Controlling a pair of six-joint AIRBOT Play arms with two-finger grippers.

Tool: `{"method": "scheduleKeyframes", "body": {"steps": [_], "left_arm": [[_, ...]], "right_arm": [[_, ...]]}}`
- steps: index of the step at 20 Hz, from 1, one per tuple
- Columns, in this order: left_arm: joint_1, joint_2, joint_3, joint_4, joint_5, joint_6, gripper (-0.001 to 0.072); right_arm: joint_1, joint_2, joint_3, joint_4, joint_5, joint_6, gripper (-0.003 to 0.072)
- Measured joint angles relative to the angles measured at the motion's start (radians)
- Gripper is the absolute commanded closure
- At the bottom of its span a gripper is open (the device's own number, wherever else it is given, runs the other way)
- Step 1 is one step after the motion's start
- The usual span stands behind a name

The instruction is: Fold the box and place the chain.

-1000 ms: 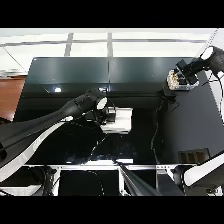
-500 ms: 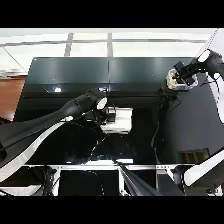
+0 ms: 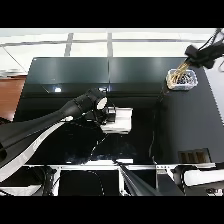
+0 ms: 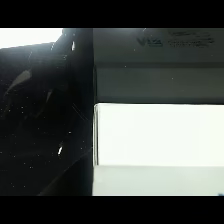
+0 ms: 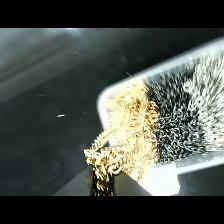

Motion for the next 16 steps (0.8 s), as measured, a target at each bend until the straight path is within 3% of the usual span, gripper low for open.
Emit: {"method": "scheduleKeyframes", "body": {"steps": [8,16], "left_arm": [[0.0,0.0,0.0,0.0,0.0,0.0,0.0683],[0.0,0.0,0.0,0.0,0.0,0.0,0.0682]], "right_arm": [[0.0,0.366,0.0,0.051,0.037,-0.165,0.0667],[0.042,0.644,0.001,0.31,0.202,-0.252,0.0667]]}}
